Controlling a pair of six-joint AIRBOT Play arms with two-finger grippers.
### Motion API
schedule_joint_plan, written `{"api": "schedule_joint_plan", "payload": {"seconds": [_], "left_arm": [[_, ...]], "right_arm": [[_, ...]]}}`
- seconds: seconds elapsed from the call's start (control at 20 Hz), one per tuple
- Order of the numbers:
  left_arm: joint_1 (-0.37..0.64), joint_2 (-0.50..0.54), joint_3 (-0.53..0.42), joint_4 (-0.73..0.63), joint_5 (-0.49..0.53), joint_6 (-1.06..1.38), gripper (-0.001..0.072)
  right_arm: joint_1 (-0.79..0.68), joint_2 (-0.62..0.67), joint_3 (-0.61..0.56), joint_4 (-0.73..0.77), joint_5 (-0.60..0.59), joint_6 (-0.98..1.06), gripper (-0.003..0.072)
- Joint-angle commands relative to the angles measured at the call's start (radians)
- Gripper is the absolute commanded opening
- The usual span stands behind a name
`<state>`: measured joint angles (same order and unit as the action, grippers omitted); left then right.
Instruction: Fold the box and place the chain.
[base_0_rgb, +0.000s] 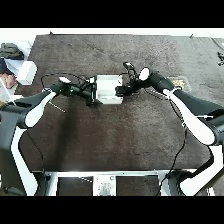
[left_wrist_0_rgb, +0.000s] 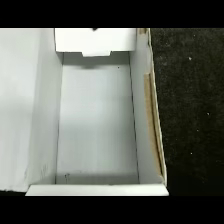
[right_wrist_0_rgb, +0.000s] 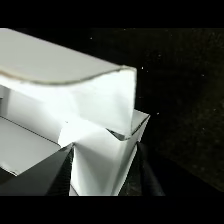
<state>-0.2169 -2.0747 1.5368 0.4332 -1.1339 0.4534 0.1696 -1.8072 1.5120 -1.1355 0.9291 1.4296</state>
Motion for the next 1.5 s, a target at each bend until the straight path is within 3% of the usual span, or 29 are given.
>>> {"api": "schedule_joint_plan", "payload": {"seconds": [0.0, 0.1, 0.15, 0.45, 0.8, 1.25, 1.35, 1.45], "left_arm": [[0.000, 0.000, 0.000, 0.000, 0.000, 0.000, 0.0345], [0.000, 0.000, 0.000, 0.000, 0.000, 0.000, 0.0345], [0.000, 0.000, 0.000, 0.000, -0.001, 0.000, 0.0344], [0.000, 0.000, 0.000, 0.000, 0.000, 0.000, 0.0345], [0.000, 0.000, 0.000, 0.000, 0.000, 0.000, 0.0344], [0.000, 0.000, 0.000, 0.000, 0.000, 0.000, 0.0345], [0.000, 0.000, 0.000, 0.000, -0.001, 0.000, 0.0344], [0.000, 0.000, 0.000, 0.000, 0.000, 0.000, 0.0344]], "right_arm": [[0.008, -0.011, 0.034, -0.123, 0.024, 0.102, 0.0437], [0.009, -0.029, 0.077, -0.135, 0.061, 0.120, 0.0434], [0.014, -0.041, 0.104, -0.156, 0.081, 0.135, 0.0369], [0.084, -0.116, 0.259, -0.338, 0.227, 0.280, 0.0369], [0.113, -0.150, 0.268, -0.439, 0.269, 0.424, 0.0369], [0.120, -0.167, 0.268, -0.441, 0.233, 0.480, 0.0364], [0.121, -0.167, 0.268, -0.441, 0.226, 0.480, 0.0255], [0.122, -0.167, 0.268, -0.440, 0.223, 0.495, 0.0254]]}}
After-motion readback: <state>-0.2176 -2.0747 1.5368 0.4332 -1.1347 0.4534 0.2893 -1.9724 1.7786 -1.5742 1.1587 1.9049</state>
